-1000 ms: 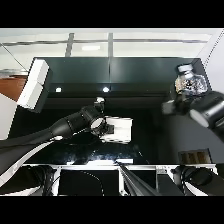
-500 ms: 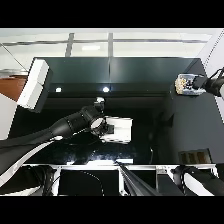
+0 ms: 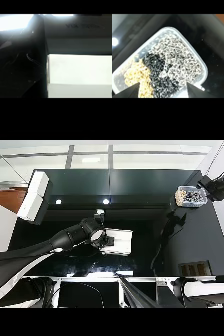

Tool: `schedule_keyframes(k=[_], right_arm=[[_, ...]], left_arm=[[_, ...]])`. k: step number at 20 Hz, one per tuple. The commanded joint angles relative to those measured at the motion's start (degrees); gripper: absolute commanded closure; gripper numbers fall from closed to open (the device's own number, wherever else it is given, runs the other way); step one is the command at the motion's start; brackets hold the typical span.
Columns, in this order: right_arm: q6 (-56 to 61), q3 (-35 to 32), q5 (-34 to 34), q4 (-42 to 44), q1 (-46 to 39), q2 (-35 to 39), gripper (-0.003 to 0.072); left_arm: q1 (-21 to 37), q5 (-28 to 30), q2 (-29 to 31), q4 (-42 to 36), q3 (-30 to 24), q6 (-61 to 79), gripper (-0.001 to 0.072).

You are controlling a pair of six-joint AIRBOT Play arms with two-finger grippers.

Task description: Fold the box and place the chain.

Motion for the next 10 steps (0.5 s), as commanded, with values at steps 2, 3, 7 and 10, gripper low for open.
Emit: schedule_keyframes(k=[2, 3, 7, 10], right_arm=[[3.52, 4.85, 2.84, 3.30, -3.02, -4.94, 0.0034], [4.11, 4.85, 2.40, 3.48, -3.50, -5.16, 0.0034], [4.28, 4.87, 0.79, 3.96, -4.17, -6.69, 0.0034], [4.20, 4.87, -0.96, 6.38, -4.17, -8.52, 0.0034]], left_arm=[[0.02, 0.13, -0.04, 0.17, 0.00, 0.07, 0.0683], [0.02, 0.26, -0.04, 0.20, 0.00, 0.07, 0.0683], [0.00, 0.33, -0.04, 0.17, 0.00, 0.07, 0.0682], [0.02, 0.24, -0.04, 0.15, 0.00, 0.07, 0.0682]])
